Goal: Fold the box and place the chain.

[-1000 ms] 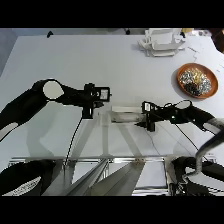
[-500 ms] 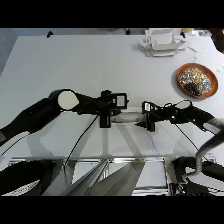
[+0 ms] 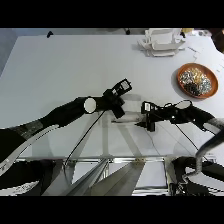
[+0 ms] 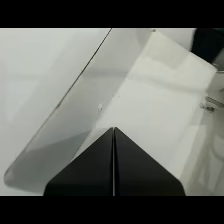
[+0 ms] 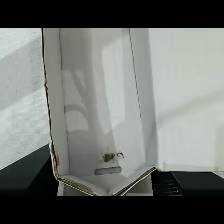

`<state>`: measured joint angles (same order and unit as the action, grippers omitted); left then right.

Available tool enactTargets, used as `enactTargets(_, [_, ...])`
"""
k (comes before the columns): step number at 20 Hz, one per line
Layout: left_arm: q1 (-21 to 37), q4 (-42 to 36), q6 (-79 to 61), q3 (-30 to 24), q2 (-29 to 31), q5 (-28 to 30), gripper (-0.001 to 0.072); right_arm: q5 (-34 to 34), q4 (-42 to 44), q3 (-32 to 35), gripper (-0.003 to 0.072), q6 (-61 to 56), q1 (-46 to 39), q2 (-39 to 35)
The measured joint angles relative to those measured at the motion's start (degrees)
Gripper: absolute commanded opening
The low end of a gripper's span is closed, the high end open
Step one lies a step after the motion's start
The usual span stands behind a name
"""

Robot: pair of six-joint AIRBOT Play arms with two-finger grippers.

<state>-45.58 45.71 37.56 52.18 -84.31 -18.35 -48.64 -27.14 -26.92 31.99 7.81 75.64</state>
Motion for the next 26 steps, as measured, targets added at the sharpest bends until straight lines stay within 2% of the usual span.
enactTargets(5, [0.0,-0.1,5.6,0.0,-2.6,1.6,0.0008,0.0,0.0,0.0,0.0479,-0.1,0.0,0.0])
enactTargets(9, [0.0,2.0,6.9,0.0,0.5,-1.1,0.0008,0.0,-0.1,0.0,0.0479,0.0,0.0,0.0])
enactTargets(11, [0.0,4.9,7.1,0.0,3.9,-4.4,0.0010,0.0,-0.1,0.0,0.0479,0.0,0.0,0.0])
enactTargets(15, [0.0,15.1,7.4,0.0,11.2,-17.0,0.0016,0.0,-0.1,0.0,0.0479,0.0,0.0,0.0])
enactTargets(17, [0.0,19.9,7.5,0.0,13.3,-23.9,0.0094,0.0,-0.1,0.0,0.0479,0.0,0.0,0.0])
enactTargets(20, [0.0,24.9,7.5,0.0,13.6,-29.7,0.0093,0.0,-0.1,0.0,0.0479,0.0,0.0,0.0])
enactTargets(26, [1.0,31.9,6.0,-0.5,8.0,-32.5,0.0094,0.0,0.0,0.0,0.0479,0.0,0.0,0.0])
